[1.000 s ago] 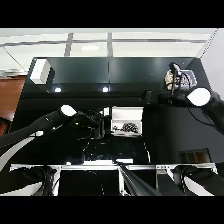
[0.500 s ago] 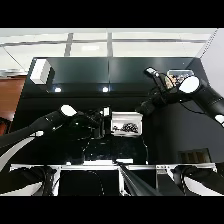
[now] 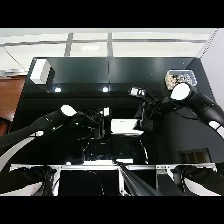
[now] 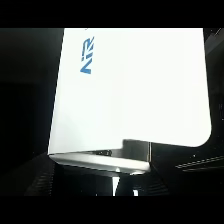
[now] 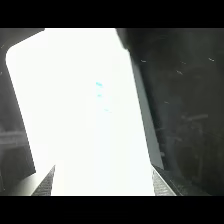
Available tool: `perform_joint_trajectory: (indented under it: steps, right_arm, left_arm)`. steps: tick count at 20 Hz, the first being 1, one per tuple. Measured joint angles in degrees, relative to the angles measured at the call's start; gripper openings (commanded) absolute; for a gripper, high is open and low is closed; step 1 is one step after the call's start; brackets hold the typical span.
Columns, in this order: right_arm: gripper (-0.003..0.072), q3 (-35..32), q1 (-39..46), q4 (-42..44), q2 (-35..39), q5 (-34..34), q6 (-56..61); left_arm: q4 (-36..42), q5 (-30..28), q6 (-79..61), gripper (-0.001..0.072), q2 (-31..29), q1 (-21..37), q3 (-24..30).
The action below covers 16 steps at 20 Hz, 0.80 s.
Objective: Fold the box and place the chain.
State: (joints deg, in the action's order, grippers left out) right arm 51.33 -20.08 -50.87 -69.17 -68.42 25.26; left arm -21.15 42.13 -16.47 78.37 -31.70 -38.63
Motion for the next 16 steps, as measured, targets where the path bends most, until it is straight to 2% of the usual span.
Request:
perform_joint_trajectory:
  steps: [5, 8, 16]
  right_arm:
    - [0.0720, -0.6, -1.7, -1.5, 0.0, 1.3, -2.4]
    - [0.0619, -0.7, -2.0, -2.6, 0.0, 1.8, -2.8]
    - [0.0619, -2.8, -1.7, -5.4, 3.7, 3.1, 0.0]
  left_arm:
    - [0.0, 0.0, 0.0, 0.0274, 0.0, 0.0, 0.0]
    - [0.0, 0.0, 0.0, 0.0274, 0.0, 0.0, 0.0]
    - [0.0, 0.0, 0.1, 0.0274, 0.0, 0.0, 0.0]
